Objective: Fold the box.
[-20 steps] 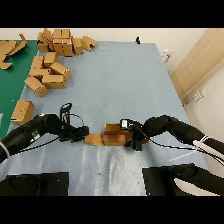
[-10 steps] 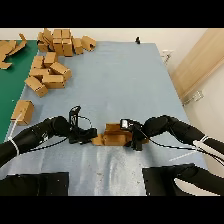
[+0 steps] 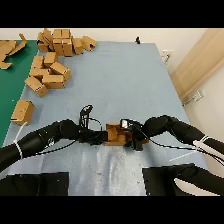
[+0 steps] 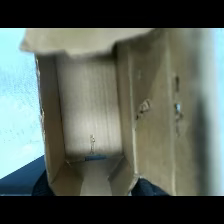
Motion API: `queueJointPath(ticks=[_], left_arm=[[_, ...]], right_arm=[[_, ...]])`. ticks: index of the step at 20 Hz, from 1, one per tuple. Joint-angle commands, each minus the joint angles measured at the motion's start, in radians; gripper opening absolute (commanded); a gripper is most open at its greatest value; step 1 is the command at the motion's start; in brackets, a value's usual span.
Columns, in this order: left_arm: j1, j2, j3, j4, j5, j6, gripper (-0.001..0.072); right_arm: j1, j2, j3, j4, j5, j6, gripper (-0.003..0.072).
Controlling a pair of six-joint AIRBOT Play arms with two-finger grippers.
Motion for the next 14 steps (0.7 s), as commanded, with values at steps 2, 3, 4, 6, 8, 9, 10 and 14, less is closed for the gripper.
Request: queueJointPath(ticks=[2, 3, 4, 6, 8, 9, 10, 14], left_arm=[[-0.059, 0.000, 0.030, 0.228, 0.018, -0.247, 0.0006], [-0.059, 0.000, 0.031, 0.290, 0.001, -0.318, 0.0006], [-0.059, 0.000, 0.033, 0.349, -0.014, -0.386, 0.0006], [-0.059, 0.000, 0.034, 0.436, -0.028, -0.505, 0.0006], [-0.059, 0.000, 0.040, 0.440, -0.030, -0.537, 0.0006], [-0.059, 0.002, 0.051, 0.436, -0.040, -0.541, 0.0007], [-0.059, 0.008, 0.066, 0.438, -0.054, -0.536, 0.0008], [-0.057, 0.057, 0.107, 0.444, -0.079, -0.529, 0.0011]], right_arm=[[0.000, 0.000, 0.000, 0.002, 0.000, 0.003, 0.0496], [0.000, 0.000, 0.000, 0.002, 0.000, 0.003, 0.0495], [0.000, 0.000, 0.000, 0.002, 0.000, 0.003, 0.0496], [0.000, 0.000, 0.000, 0.002, 0.000, 0.003, 0.0496], [0.000, 0.000, 0.000, 0.002, 0.001, 0.003, 0.0496], [0.000, 0.000, 0.000, 0.002, 0.000, 0.003, 0.0496], [0.000, 0.000, 0.000, 0.002, 0.000, 0.003, 0.0496], [0.000, 0.000, 0.000, 0.002, 0.000, 0.003, 0.0496]])
